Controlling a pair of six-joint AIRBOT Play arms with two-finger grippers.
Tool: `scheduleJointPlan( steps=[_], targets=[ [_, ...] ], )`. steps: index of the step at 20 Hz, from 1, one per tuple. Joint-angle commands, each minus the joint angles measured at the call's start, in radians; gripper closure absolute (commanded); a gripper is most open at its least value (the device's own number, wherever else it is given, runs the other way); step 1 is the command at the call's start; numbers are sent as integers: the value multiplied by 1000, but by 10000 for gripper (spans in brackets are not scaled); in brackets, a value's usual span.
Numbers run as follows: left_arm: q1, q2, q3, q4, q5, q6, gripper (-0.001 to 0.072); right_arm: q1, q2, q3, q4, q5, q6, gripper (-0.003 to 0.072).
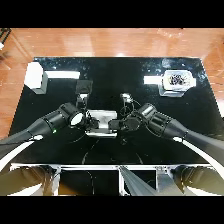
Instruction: Fold the box and place the chain.
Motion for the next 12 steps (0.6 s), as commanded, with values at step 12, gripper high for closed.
scheduleJointPlan(
  steps=[12],
  targets=[
    [0, 0, 0, 2, 5, 0, 695, 49, -121, 142, -78, -151, 109, 353]
  ],
)
